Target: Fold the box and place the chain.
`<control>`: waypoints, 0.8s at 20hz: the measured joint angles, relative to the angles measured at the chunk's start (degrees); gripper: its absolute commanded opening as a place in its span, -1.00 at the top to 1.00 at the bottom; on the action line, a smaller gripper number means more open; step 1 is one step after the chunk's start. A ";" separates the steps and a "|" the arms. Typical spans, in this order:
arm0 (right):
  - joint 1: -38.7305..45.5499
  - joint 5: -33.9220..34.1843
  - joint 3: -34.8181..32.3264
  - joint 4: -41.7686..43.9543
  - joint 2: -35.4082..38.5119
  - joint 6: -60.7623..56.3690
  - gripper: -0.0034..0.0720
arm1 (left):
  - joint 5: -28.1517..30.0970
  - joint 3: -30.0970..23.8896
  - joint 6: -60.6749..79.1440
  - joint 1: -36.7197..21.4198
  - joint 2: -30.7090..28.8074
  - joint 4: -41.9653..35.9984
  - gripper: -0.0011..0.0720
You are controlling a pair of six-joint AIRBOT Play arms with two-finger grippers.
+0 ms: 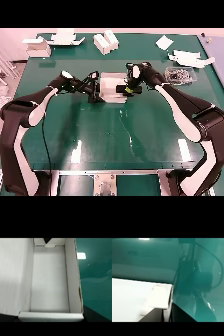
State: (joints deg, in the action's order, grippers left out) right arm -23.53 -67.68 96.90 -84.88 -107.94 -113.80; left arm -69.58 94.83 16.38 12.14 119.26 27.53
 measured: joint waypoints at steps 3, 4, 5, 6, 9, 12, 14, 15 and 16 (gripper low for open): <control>-0.28 0.04 0.22 0.20 0.00 0.39 0.42 | -0.04 0.00 0.17 -0.04 0.04 0.46 -0.51; -0.35 0.07 0.24 0.22 0.00 0.39 0.15 | -0.02 0.00 0.17 -0.02 0.07 0.42 -0.51; -0.48 0.22 0.28 0.39 0.00 0.39 0.11 | -0.09 0.00 0.17 0.00 0.07 0.42 -0.51; -0.59 0.20 0.31 0.42 0.00 0.39 0.11 | -0.09 -0.02 0.17 0.02 0.07 0.42 -0.51; -0.61 0.20 0.39 0.44 0.00 0.39 -0.43 | -0.09 -0.02 0.17 0.02 0.07 0.35 -0.51; -0.61 -0.02 0.90 0.31 0.00 0.37 -0.45 | -0.09 -0.02 0.15 0.07 0.07 0.33 -0.51; -0.61 -0.44 1.62 0.15 0.00 0.37 -0.45 | -0.09 -0.02 0.15 0.07 0.07 0.31 -0.51; -0.61 -0.68 2.08 -0.15 0.00 0.33 -0.45 | -0.09 -0.02 0.15 0.07 0.07 0.28 -0.51; -0.59 -0.85 2.62 -0.37 0.00 0.33 -0.45 | -0.09 -0.02 0.15 0.07 0.07 0.28 -0.51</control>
State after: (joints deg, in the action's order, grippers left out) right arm -24.12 -68.53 99.53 -85.25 -107.94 -113.47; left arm -69.67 94.80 16.53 12.21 119.33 27.81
